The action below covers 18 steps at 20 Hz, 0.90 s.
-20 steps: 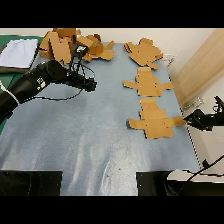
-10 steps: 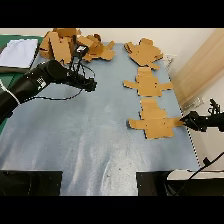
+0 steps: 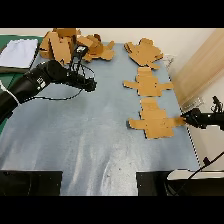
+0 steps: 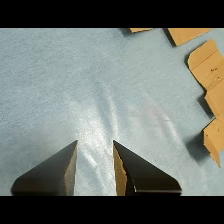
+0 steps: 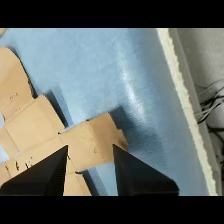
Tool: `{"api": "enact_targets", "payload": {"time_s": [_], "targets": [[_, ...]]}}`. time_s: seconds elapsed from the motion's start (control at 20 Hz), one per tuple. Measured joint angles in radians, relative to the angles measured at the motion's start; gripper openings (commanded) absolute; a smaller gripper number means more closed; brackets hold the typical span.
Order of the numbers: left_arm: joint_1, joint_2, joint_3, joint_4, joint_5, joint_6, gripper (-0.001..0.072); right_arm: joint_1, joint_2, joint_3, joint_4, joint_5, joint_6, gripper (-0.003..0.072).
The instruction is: Fold the box.
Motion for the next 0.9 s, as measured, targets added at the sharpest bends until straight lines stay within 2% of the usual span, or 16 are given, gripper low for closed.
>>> {"api": "enact_targets", "payload": {"time_s": [0.4, 0.8, 0.9], "targets": [[0.0, -0.002, 0.0, 0.0, 0.0, 0.0, 0.033, -0.02, 0.04, 0.011, 0.006, -0.079, -0.005, 0.0429], [0.0, -0.014, 0.0, -0.019, -0.001, 0.0, 0.033, -0.011, -0.034, -0.021, -0.002, -0.095, -0.021, 0.0428], [0.0, -0.018, 0.0, -0.023, -0.001, 0.0, 0.033, 0.0, -0.05, -0.025, 0.009, -0.08, -0.026, 0.0338]]}}
